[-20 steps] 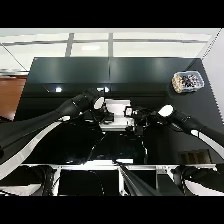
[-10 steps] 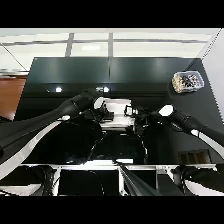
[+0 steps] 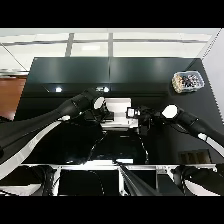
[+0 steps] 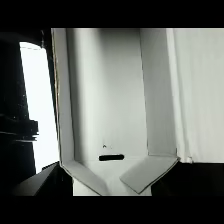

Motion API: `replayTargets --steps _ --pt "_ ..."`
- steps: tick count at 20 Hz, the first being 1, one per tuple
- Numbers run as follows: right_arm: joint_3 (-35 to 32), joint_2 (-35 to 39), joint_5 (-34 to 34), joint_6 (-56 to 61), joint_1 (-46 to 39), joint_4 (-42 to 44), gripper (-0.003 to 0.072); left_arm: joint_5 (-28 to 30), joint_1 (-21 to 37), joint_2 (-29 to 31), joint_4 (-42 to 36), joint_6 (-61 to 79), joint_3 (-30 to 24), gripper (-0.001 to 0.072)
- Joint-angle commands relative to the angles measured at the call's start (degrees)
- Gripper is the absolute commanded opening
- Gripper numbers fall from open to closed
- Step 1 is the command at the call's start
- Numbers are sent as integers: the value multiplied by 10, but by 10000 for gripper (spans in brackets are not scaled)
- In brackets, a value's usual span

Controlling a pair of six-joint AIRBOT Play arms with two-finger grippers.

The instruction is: Fold the box and place the chain.

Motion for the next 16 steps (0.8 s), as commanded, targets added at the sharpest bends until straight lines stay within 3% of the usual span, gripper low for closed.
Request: replayTargets --steps 1,2,3,5,8,12,16 --pt "0 14 9 16 0 -30 511 0 1 0 0 0 0 32" --pt "0 14 11 16 0 -20 426 -1 1 0 0 0 0 32" --pt "0 14 9 16 0 -13 425 -1 1 0 0 0 0 32" --pt "0 14 9 16 0 -7 237 -1 1 0 0 0 0 32" --pt "0 14 4 16 0 19 242 -1 1 0 -1 0 0 32" --pt "0 -8 -12 16 2 137 244 -2 1 0 -5 0 0 32" --pt "0 -21 -19 16 11 149 243 -3 1 0 -5 0 0 32"
